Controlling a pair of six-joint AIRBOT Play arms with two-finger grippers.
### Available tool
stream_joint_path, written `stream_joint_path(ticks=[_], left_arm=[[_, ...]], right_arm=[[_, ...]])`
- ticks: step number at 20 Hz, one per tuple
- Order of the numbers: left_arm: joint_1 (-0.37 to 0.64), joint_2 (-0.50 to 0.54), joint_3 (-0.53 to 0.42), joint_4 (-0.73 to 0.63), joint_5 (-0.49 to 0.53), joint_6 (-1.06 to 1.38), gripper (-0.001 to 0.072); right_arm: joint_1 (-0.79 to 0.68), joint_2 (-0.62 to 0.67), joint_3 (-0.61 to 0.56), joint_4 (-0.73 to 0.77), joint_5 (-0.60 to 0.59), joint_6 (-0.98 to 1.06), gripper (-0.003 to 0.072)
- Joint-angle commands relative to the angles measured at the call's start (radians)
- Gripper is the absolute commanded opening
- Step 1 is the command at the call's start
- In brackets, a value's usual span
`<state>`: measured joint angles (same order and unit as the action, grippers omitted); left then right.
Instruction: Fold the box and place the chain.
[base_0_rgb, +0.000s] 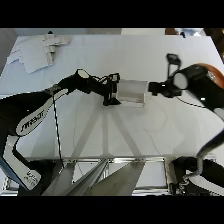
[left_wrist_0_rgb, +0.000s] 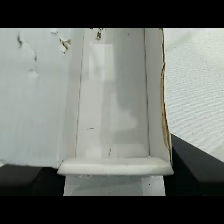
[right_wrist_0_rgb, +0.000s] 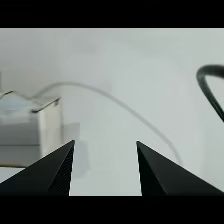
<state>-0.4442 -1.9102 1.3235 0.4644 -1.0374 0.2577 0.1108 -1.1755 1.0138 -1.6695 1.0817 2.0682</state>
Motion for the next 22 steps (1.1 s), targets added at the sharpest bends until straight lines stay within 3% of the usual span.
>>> stream_joint_path(ticks=[1,3,6,7,8,11,15,22], left_arm=[[0.0,0.0,0.0,0.0,0.001,0.0,0.0395],[0.0,0.0,0.0,0.0,0.002,0.0,0.0395],[0.0,0.0,0.0,0.0,0.001,0.0,0.0395],[0.0,0.0,0.0,0.0,0.001,0.0,0.0395],[0.0,0.0,0.0,0.0,0.001,0.0,0.0395],[0.0,0.0,0.0,0.0,0.001,0.0,0.0395],[0.0,0.0,0.0,0.0,0.001,0.0,0.0395],[0.0,0.0,0.0,0.0,0.001,0.0,0.0395]], right_arm=[[-0.148,0.058,0.001,-0.028,0.056,-0.145,0.0486],[-0.28,0.058,0.001,-0.028,0.008,-0.202,0.0486],[-0.471,0.05,0.001,-0.031,-0.165,-0.314,0.0474],[-0.534,0.038,0.001,-0.035,-0.208,-0.346,0.0435],[-0.589,0.02,0.002,-0.034,-0.224,-0.363,0.0402],[-0.72,-0.066,0.004,-0.033,-0.269,-0.437,0.04],[-0.801,-0.216,0.079,-0.034,-0.319,-0.454,0.04],[-0.796,-0.463,0.252,0.0,-0.333,-0.478,0.04]])
